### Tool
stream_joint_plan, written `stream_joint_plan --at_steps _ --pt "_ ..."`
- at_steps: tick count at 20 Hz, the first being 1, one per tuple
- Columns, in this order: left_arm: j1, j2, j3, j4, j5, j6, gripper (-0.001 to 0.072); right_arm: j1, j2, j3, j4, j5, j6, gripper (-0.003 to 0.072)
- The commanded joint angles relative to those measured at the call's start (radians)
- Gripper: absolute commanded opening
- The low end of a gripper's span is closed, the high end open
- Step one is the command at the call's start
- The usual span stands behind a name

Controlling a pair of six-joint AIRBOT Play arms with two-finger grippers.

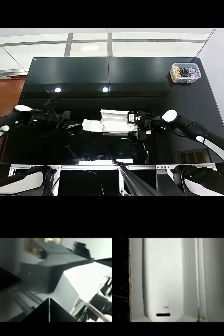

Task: Fold the box and place the chain.

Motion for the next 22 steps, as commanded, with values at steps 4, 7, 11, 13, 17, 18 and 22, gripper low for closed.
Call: stream_joint_plan --at_steps 4,7,11,13,17,18,22 --pt "-0.222 -0.104 0.064 -0.06 0.103 0.012 0.0027 0.001 0.0 0.0 0.0 0.0 0.0 0.018" --pt "-0.29 -0.112 0.114 -0.059 0.061 0.013 0.0028 0.001 0.0 0.0 0.0 0.0 0.0 0.018" --pt "-0.247 -0.112 0.193 -0.062 -0.101 0.037 0.0524 0.001 0.0 0.0 0.0 0.0 0.0 0.018" --pt "-0.231 -0.112 0.224 -0.072 -0.149 0.037 0.0588 0.001 0.0 0.0 0.0 0.0 0.0 0.018" --pt "-0.287 -0.112 0.238 -0.093 -0.166 0.037 0.0588 0.001 0.0 0.0 0.0 0.0 0.0 0.018" --pt "-0.312 -0.112 0.239 -0.093 -0.159 0.037 0.0587 0.001 0.0 0.0 0.0 0.0 0.0 0.018" --pt "-0.381 -0.112 0.24 -0.091 -0.141 0.006 0.0577 0.001 0.0 0.0 0.0 0.0 0.0 0.018"
